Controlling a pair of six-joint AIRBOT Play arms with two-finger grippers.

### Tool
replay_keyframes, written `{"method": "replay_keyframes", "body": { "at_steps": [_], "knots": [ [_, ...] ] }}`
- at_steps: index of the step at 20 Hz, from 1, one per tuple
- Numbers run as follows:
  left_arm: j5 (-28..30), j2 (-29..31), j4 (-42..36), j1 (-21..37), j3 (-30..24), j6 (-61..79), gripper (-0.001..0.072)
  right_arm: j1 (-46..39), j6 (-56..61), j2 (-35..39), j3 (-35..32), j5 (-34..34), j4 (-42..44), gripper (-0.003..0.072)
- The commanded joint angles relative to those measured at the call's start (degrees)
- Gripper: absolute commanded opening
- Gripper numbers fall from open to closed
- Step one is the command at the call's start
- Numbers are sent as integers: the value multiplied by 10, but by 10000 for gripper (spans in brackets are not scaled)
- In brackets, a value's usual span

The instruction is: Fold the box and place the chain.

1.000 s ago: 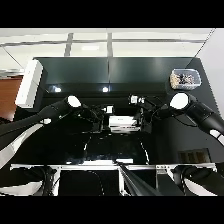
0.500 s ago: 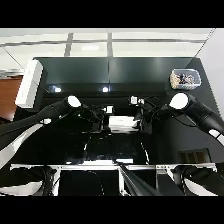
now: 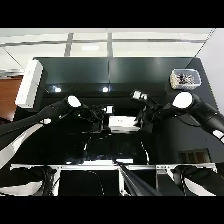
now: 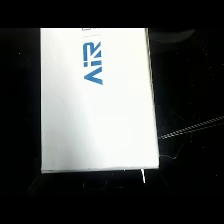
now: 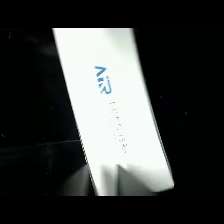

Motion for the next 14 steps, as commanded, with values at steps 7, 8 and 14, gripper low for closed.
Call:
{"method": "replay_keyframes", "body": {
  "at_steps": [7,8,14],
  "knots": [
    [0,0,0,0,0,1,406,-32,197,-21,-86,-37,294,12],
    [0,0,0,0,0,1,406,-31,207,-35,-86,-56,295,12],
    [0,0,0,0,0,1,406,-29,252,-102,-87,-82,211,12]
  ]
}}
